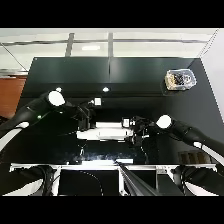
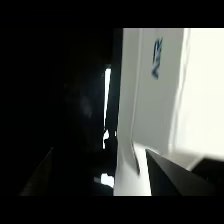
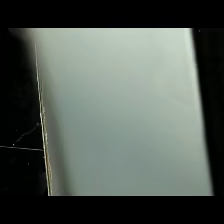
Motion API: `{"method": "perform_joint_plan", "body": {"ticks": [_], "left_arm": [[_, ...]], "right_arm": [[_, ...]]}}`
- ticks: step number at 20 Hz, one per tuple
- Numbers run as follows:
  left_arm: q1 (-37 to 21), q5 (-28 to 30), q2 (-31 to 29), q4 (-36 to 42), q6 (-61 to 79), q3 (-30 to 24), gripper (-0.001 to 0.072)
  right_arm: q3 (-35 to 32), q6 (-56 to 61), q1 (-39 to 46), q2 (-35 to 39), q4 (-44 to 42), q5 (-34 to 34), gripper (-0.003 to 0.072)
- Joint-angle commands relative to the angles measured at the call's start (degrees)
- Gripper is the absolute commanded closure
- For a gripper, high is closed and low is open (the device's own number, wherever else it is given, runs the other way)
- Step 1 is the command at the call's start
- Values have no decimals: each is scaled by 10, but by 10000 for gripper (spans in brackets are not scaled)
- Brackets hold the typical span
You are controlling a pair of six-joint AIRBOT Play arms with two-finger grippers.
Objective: Fold the box and place the chain.
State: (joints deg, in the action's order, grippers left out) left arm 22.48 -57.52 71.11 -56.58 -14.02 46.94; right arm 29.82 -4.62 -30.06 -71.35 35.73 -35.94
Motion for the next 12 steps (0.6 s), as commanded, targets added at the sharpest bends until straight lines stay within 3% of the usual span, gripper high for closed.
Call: {"method": "perform_joint_plan", "body": {"ticks": [1,2,3,5,7,8,11,12], "left_arm": [[-22,-70,-65,-121,-207,3,99],[-24,-122,-72,-121,-255,3,307],[-20,-180,-72,-119,-266,2,679],[-5,-249,-70,-57,-267,-13,682],[13,-205,-70,78,-235,-40,682],[19,-159,-70,139,-203,-50,682],[20,91,-66,266,-183,-69,678],[20,147,-62,290,-176,-69,678]], "right_arm": [[0,3,0,0,-10,23,242],[0,4,0,0,-10,24,242],[0,3,0,0,-10,24,243],[0,3,0,0,-10,24,242],[0,3,0,0,-10,24,242],[0,3,0,0,-10,24,242],[0,3,0,0,-10,24,242],[0,3,0,0,-10,24,242]]}}
